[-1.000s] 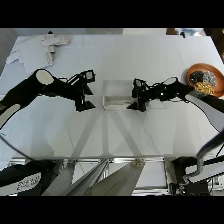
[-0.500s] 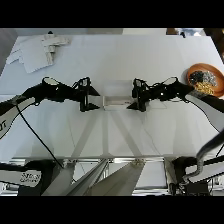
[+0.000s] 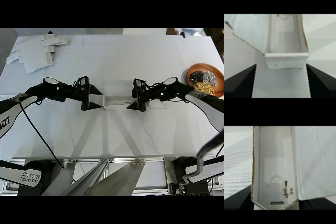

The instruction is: Fold the box and place the chain.

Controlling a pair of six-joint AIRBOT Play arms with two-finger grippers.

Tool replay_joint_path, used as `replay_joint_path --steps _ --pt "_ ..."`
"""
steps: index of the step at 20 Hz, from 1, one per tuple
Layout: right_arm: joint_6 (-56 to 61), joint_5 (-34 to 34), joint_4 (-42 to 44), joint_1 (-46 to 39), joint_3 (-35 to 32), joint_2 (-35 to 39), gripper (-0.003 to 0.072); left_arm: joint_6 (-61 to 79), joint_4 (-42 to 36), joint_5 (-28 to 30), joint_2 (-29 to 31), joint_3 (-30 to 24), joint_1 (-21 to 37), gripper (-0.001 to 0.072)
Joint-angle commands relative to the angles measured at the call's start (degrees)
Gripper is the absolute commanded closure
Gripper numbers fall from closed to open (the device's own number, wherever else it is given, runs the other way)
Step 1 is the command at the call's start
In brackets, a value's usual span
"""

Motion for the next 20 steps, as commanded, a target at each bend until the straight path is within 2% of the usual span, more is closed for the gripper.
replay_joint_path --steps 1,6,13,16,20 --pt "0.00 0.02 0.02 0.00 0.00 0.00 0.0229 -0.22 -0.07 -0.39 -0.15 0.17 -1.73 0.0011" --pt "0.00 0.02 0.02 0.00 0.00 0.00 0.0229 -0.44 0.09 0.31 -0.42 0.17 -2.89 0.0012" --pt "-0.02 0.02 0.00 0.00 0.00 0.00 0.0229 -4.90 -0.57 5.57 -1.14 0.66 -5.40 0.0014" --pt "0.00 0.02 0.02 0.00 0.00 0.00 0.0229 -11.19 -0.35 9.31 -1.38 1.27 -5.92 0.0015" --pt "0.00 0.02 0.02 0.00 0.00 0.00 0.0229 -15.21 5.09 9.53 -2.45 3.32 -7.89 0.0016"
